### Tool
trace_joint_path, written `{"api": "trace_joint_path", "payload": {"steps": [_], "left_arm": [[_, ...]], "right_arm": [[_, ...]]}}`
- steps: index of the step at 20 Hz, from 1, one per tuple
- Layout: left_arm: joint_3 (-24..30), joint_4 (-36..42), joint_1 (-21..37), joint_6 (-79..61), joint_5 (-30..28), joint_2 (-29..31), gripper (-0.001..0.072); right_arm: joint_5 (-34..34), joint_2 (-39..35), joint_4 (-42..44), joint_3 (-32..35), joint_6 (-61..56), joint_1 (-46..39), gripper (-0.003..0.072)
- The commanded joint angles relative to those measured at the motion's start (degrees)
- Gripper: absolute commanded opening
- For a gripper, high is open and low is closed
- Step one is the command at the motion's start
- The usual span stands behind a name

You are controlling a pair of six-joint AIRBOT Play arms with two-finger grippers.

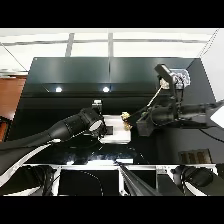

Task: Fold the box and place the chain.

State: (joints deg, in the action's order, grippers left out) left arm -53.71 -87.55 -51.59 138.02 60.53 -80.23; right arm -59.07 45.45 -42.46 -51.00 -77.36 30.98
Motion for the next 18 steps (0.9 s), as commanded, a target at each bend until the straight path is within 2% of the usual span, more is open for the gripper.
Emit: {"api": "trace_joint_path", "payload": {"steps": [1, 5, 10, 11, 12, 13, 16, 18], "left_arm": [[0.02, 0.0, 0.02, 0.0, -0.02, -0.02, 0.0027], [0.02, -0.02, 0.02, 0.0, -0.07, -0.02, 0.0027], [0.02, -0.02, 0.02, -0.02, 0.02, -0.02, 0.0027], [0.02, -0.02, 0.02, -0.02, 0.0, -0.02, 0.0027], [0.02, -0.02, 0.02, -0.02, -0.02, -0.02, 0.0027], [0.02, 0.0, 0.02, -0.02, 0.0, -0.02, 0.0027], [0.02, 0.0, 0.02, -0.02, 0.0, -0.02, 0.0027], [0.02, -0.02, 0.02, -0.02, 0.0, -0.02, 0.0027]], "right_arm": [[3.87, 2.23, -1.18, 0.74, -0.33, 2.03, 0.0006], [4.35, 4.44, -1.09, 4.61, -2.54, 3.02, 0.0007], [8.72, 6.67, -2.03, 12.33, -4.48, 3.32, 0.0016], [8.72, 6.67, -2.8, 12.83, -4.5, 3.3, 0.0065], [8.79, 6.64, -4.02, 12.81, -4.83, 3.28, 0.0323], [8.48, 6.6, -4.59, 12.63, -4.85, 2.75, 0.0447], [3.15, 6.58, -8.79, 9.81, -4.76, -4.2, 0.0447], [2.36, 6.58, -13.38, 8.66, -4.76, -11.08, 0.0446]]}}
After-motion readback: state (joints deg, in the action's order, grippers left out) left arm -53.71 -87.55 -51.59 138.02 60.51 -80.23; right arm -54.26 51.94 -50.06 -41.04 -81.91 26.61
